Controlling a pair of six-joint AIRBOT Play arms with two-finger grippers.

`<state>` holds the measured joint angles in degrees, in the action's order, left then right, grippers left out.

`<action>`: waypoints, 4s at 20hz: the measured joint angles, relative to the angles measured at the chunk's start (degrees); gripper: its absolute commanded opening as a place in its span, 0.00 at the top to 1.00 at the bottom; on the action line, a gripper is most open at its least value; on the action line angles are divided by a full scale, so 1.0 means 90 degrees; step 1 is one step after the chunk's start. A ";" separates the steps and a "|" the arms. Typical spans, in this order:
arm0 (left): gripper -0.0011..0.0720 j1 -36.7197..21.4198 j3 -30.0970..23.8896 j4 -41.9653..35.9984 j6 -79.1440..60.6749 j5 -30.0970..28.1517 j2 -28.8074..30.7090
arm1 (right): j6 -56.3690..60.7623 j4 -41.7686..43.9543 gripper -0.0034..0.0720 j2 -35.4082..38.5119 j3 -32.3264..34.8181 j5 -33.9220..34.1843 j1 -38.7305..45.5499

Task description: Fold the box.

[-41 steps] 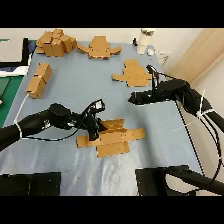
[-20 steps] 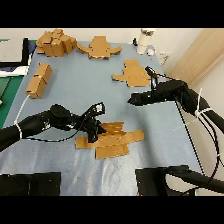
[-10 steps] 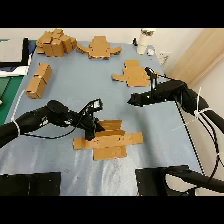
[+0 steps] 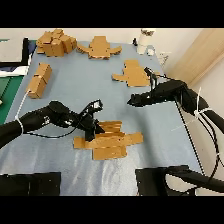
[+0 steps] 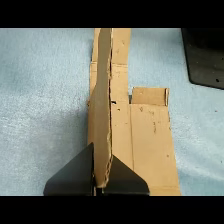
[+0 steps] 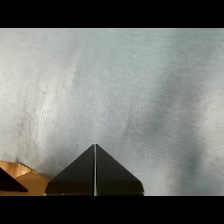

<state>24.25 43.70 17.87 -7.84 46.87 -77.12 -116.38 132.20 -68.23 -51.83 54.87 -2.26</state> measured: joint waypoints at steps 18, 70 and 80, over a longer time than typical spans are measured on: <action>0.97 0.0000 0.0000 0.0012 0.0136 0.0024 -0.0012 | 0.4000 -0.4228 0.86 0.3186 0.1950 0.1353 -0.5185; 0.97 0.0000 0.0000 0.0012 0.0136 0.0022 -0.0012 | 0.3521 -0.8080 0.00 0.3589 0.3638 -0.1695 -0.6606; 0.97 0.0000 0.0000 0.0012 0.0136 0.0019 -0.0012 | -0.3245 -0.2793 0.00 0.3079 0.3155 -0.1598 -0.3393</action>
<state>24.25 43.70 17.98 -6.61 47.05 -77.23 -145.58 107.07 -40.51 -23.44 40.49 -32.80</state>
